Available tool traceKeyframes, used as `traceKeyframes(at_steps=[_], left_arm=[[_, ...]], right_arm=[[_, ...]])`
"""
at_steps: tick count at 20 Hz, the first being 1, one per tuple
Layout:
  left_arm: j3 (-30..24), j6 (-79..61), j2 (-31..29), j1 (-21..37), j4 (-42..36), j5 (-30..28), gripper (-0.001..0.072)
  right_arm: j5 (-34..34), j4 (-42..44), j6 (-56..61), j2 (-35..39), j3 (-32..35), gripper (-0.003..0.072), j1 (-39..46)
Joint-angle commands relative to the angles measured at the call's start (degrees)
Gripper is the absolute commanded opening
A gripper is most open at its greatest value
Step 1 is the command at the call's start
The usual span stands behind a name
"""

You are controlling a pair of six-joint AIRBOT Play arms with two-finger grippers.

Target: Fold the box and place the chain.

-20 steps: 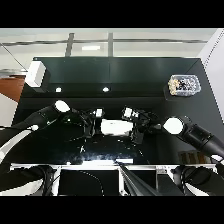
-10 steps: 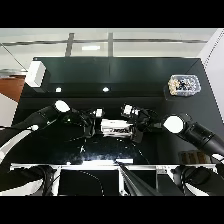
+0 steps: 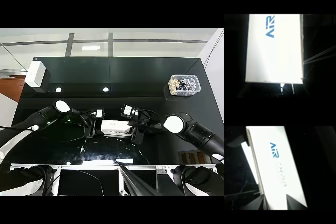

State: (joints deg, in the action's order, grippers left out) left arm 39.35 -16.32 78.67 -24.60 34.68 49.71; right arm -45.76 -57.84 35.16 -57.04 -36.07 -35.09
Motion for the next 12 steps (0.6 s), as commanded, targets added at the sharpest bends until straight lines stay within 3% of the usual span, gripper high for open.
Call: traceKeyframes(at_steps=[1, 12], left_arm=[[0.0, 0.0, 0.0, 0.0, 0.0, 0.0, 0.0373], [0.0, 0.0, 0.0, 0.0, 0.0, 0.0, 0.0373]], right_arm=[[1.0, 0.1, 0.4, 0.0, 0.0, 0.0385, 0.0], [1.1, 0.4, 0.4, -2.8, 0.0, 0.0385, 0.0]])
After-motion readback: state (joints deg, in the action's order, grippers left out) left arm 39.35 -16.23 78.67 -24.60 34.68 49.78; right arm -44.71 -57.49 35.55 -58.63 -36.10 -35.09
